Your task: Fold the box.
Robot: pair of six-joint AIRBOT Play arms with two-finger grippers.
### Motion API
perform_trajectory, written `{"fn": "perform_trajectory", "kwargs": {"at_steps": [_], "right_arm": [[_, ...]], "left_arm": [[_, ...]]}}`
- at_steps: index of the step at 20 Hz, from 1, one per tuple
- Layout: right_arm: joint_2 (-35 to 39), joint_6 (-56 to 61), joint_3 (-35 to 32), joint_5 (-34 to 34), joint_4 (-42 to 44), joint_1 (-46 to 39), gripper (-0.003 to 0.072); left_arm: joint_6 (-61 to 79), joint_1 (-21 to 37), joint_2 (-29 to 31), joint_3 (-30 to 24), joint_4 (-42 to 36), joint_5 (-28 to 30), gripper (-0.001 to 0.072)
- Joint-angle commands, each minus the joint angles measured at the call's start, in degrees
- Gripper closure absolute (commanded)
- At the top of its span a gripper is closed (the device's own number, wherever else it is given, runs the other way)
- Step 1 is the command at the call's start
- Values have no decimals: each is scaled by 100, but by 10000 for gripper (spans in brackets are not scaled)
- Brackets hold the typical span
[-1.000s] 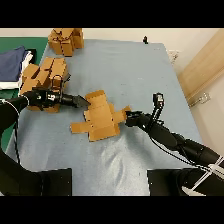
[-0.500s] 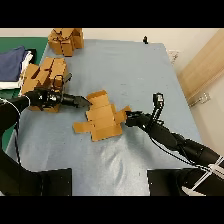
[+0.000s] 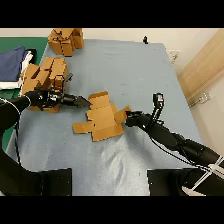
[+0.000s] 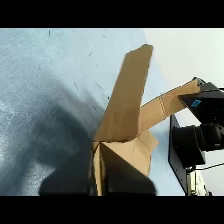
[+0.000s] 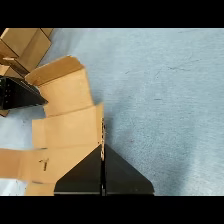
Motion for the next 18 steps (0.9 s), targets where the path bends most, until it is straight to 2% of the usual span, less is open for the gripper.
{"fn": "perform_trajectory", "kwargs": {"at_steps": [1,4,5,6,7,12,14,15,16,17,18], "right_arm": [[4,2,-2,-2,2,-2,683],[4,2,0,-2,2,-2,683],[4,2,-2,-2,2,-2,683],[4,2,-2,-2,2,-2,683],[4,2,-2,-2,2,-2,683],[4,0,-2,-22,-2,-2,683],[76,-256,-2,-109,-13,-31,676],[179,-557,-2,-262,-26,-109,531],[310,-835,-2,-459,-26,-264,320],[494,-1091,-2,-789,-28,-498,235],[684,-1250,-2,-1180,-42,-793,234]], "left_arm": [[13,-4,-2,0,-2,15,470],[13,-4,-2,0,-2,76,479],[15,-4,-2,0,-2,96,541],[44,-4,-2,0,-2,116,675],[111,-4,-2,0,-2,120,695],[341,-4,0,7,-7,92,697],[601,-4,0,26,-7,-94,696],[669,-2,0,61,-2,-282,696],[748,2,0,103,-2,-501,696],[935,2,0,162,-4,-734,696],[1126,2,2,243,-2,-846,696]]}}
